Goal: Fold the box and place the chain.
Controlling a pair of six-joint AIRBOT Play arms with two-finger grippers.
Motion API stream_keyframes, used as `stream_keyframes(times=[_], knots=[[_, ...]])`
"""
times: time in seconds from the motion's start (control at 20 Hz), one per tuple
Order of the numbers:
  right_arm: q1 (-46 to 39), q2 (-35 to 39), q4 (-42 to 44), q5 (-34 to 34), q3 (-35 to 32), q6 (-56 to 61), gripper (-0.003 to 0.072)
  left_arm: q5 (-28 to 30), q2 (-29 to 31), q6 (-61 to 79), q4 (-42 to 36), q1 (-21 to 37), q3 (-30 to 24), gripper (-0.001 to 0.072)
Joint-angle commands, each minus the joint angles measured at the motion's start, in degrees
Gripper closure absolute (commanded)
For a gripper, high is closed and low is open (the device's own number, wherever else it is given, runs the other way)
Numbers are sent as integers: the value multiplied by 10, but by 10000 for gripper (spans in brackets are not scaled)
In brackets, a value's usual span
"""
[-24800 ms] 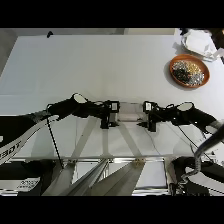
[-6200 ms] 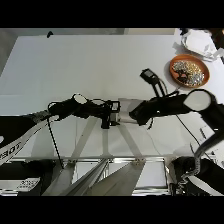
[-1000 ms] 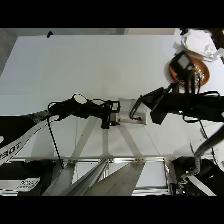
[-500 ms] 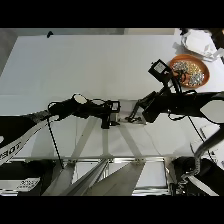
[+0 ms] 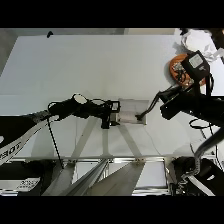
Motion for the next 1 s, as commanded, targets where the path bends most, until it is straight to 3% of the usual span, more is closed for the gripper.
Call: stream_keyframes(times=[0.0,0.35,0.55,0.95], knots=[[4,12,16,64,-8,22,669,0,0,0,0,0,0,643],[87,-8,12,-58,-64,104,669,0,0,0,0,0,0,643],[141,-74,5,-96,-69,116,669,0,0,0,0,0,0,643],[144,-246,4,-147,-74,127,665,0,0,0,0,0,0,643]])
